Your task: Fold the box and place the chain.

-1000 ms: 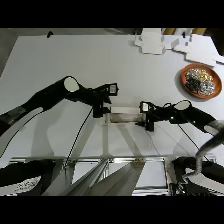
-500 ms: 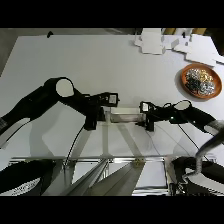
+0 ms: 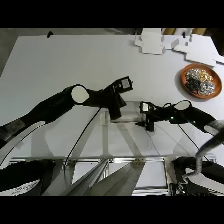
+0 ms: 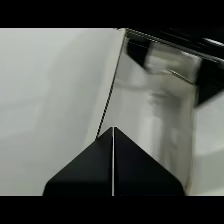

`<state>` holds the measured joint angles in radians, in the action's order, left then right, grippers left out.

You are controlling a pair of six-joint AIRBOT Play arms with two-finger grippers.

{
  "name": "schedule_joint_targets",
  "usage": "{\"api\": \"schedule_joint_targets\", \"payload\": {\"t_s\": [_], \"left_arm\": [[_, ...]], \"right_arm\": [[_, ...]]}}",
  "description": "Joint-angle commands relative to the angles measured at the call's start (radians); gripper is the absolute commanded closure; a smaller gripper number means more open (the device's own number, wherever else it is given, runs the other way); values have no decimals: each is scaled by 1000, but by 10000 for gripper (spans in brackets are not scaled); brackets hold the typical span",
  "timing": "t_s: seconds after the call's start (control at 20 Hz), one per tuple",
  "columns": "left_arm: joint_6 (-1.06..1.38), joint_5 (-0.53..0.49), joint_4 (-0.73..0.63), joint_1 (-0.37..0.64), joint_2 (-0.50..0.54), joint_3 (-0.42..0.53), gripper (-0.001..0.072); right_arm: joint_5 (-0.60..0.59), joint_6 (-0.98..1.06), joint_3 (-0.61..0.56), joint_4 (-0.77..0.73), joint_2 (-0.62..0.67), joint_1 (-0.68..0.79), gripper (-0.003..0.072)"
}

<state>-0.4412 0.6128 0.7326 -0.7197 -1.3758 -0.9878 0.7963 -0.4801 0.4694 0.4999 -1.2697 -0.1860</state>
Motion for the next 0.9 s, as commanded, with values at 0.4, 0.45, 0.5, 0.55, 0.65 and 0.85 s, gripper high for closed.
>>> {"api": "schedule_joint_targets", "payload": {"t_s": [0.4, 0.45, 0.5, 0.55, 0.65, 0.85], "left_arm": [[-48, -4, 17, 59, -83, -1, 705], [-80, 53, 86, 63, -49, -1, 708], [-134, 111, 174, 69, -17, -1, 708], [-184, 173, 244, 78, 7, -1, 708], [-217, 317, 318, 91, 31, 0, 708], [-213, 351, 320, 90, 31, 53, 708]], "right_arm": [[0, 0, 0, 0, 0, 0, 346], [0, 0, 0, 0, 0, 0, 346], [0, 0, 0, 0, 0, 0, 346], [0, 0, 0, 0, 0, 0, 346], [0, 0, 0, 0, 0, 0, 346], [0, 0, 0, 0, 0, 0, 346]]}}
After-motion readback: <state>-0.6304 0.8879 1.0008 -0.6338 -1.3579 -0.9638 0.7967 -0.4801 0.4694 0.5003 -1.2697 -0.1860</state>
